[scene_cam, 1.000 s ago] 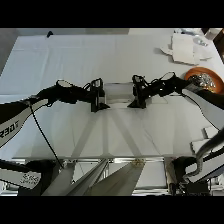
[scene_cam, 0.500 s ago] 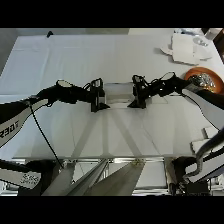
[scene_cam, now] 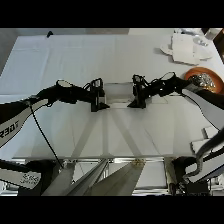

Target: Fold the box and place the chain.

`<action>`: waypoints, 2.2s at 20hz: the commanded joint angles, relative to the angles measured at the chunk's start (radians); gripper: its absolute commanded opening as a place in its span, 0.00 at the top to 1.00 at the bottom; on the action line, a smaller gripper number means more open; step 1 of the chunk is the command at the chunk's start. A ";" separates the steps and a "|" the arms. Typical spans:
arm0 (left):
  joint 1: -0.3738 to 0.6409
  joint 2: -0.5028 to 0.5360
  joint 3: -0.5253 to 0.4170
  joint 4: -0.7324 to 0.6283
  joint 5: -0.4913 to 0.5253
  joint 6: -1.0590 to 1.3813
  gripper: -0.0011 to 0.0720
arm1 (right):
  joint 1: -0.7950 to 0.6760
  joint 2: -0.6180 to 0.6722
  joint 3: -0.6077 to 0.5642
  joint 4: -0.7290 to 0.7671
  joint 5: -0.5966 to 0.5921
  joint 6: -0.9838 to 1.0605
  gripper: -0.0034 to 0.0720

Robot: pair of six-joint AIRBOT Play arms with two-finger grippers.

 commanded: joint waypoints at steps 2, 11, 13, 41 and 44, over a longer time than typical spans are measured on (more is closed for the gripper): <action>0.000 0.000 0.001 0.002 -0.006 0.000 0.61 | 0.000 0.002 0.001 -0.009 -0.005 0.000 0.02; 0.000 0.007 0.001 0.006 0.000 0.001 0.61 | 0.000 0.087 0.001 -0.175 0.054 0.054 0.03; 0.000 0.008 0.001 0.026 0.016 0.002 0.61 | 0.000 0.102 0.001 -0.190 0.065 0.072 0.03; 0.001 0.014 0.001 0.131 0.028 0.001 0.61 | -0.038 0.317 0.001 -0.090 0.262 0.472 0.94; 0.001 0.022 0.001 0.130 0.029 0.001 0.61 | -0.024 0.316 0.001 -0.046 0.239 0.472 0.94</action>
